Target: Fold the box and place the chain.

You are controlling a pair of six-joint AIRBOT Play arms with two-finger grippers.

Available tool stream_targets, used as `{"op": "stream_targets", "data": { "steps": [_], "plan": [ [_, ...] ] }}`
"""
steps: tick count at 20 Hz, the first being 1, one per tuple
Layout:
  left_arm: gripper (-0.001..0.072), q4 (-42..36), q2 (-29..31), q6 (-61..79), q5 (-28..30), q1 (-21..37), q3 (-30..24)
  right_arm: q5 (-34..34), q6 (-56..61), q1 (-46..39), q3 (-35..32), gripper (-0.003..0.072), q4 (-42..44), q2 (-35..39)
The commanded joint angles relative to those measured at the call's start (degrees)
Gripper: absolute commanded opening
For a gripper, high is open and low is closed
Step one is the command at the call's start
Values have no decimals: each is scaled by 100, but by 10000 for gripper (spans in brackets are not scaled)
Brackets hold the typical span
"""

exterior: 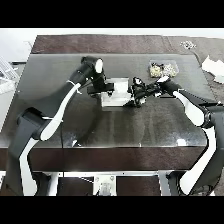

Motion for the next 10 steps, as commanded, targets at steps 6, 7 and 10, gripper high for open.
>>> {"op": "stream_targets", "data": {
  "steps": [6,7,10],
  "plan": [
    [598,-3191,822,5014,-2094,1250,4,-4,0,-4,0,580,2,2],
    [597,-3375,876,5482,-2317,1423,-20,-4,0,-4,0,580,2,2],
    [597,-3316,968,6465,-2168,1873,-328,-2,0,-4,0,580,2,2]
  ]
}}
